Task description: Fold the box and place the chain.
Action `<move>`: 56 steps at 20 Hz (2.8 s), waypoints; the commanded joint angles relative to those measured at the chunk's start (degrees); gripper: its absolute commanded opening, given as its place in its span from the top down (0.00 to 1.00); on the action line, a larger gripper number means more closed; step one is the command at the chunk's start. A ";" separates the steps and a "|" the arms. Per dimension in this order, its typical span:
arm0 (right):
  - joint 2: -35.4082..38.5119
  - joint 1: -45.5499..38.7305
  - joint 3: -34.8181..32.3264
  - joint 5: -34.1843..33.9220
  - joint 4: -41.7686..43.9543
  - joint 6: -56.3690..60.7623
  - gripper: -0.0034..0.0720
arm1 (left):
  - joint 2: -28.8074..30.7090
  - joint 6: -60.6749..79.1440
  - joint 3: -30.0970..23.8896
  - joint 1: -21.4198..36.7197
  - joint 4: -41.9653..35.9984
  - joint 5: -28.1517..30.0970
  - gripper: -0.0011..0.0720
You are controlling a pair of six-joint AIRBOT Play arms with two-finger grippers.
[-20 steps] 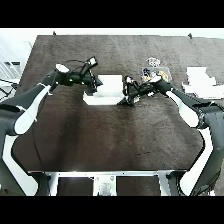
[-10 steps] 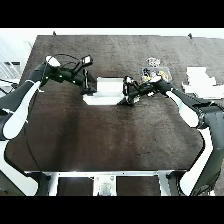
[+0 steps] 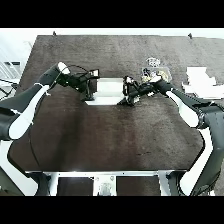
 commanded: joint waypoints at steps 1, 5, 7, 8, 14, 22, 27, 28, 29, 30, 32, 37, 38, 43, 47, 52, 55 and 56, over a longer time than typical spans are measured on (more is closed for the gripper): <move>-0.04 0.02 -0.02 0.02 0.02 0.02 0.31 | -0.57 -0.48 -0.02 -0.31 2.54 0.85 0.15; -0.04 0.02 -0.02 0.02 0.02 0.02 0.31 | -0.57 1.07 -0.02 -1.57 3.67 1.81 0.15; -0.04 0.02 -0.02 0.02 0.02 0.02 0.31 | -0.57 1.07 -0.02 -2.23 3.85 2.95 0.15; -0.04 0.02 -0.02 0.02 0.02 0.02 0.31 | -0.57 1.07 -0.02 -2.40 3.85 3.26 0.27; -0.04 0.02 -0.02 0.02 0.02 0.02 0.31 | -0.68 1.03 -0.02 -2.67 6.67 2.91 0.29; -0.04 0.02 -0.02 0.02 0.02 0.02 0.31 | -1.51 1.07 -0.04 -2.67 3.74 2.29 0.49; -0.04 0.02 -0.02 0.02 0.02 0.02 0.31 | -1.84 1.09 -0.02 -2.67 3.41 1.95 0.51; -0.04 0.02 -0.02 0.02 0.02 0.02 0.31 | -2.12 1.09 -0.02 -2.67 3.17 1.60 0.51; -0.04 0.02 -0.02 0.02 0.02 0.02 0.31 | -2.47 1.14 -0.02 -2.67 2.25 1.20 0.51; -0.04 0.02 -0.02 0.02 0.02 0.02 0.31 | -2.73 1.18 -0.02 -2.67 1.03 1.07 0.51; -0.04 0.02 -0.02 0.02 0.02 0.02 0.31 | -3.30 1.60 -0.02 -2.67 -1.62 1.20 0.84; -0.04 0.02 -0.02 0.02 0.02 0.02 0.31 | -3.32 2.19 -0.02 -2.67 -3.91 2.12 0.83; -0.04 0.02 -0.02 0.02 0.02 0.02 0.31 | -3.32 2.58 -0.02 -2.67 -5.16 1.97 0.83; -0.04 0.02 -0.02 0.02 0.02 0.02 0.31 | -3.37 3.26 -0.04 -2.67 -7.91 1.62 0.68; -0.04 0.02 -0.02 0.02 0.02 0.02 0.31 | -3.37 2.97 -0.04 -2.67 -7.91 1.62 0.40; -0.04 0.02 -0.02 0.02 0.02 0.02 0.31 | -3.37 2.03 -0.04 -2.67 -7.78 1.73 0.14; -0.04 0.02 -0.02 0.02 0.02 0.02 0.31 | -3.37 1.95 -0.04 -2.67 -7.78 1.60 0.14; -0.04 0.02 -0.02 0.02 0.02 0.02 0.31 | -3.37 1.95 -0.04 -2.67 -7.78 1.60 0.14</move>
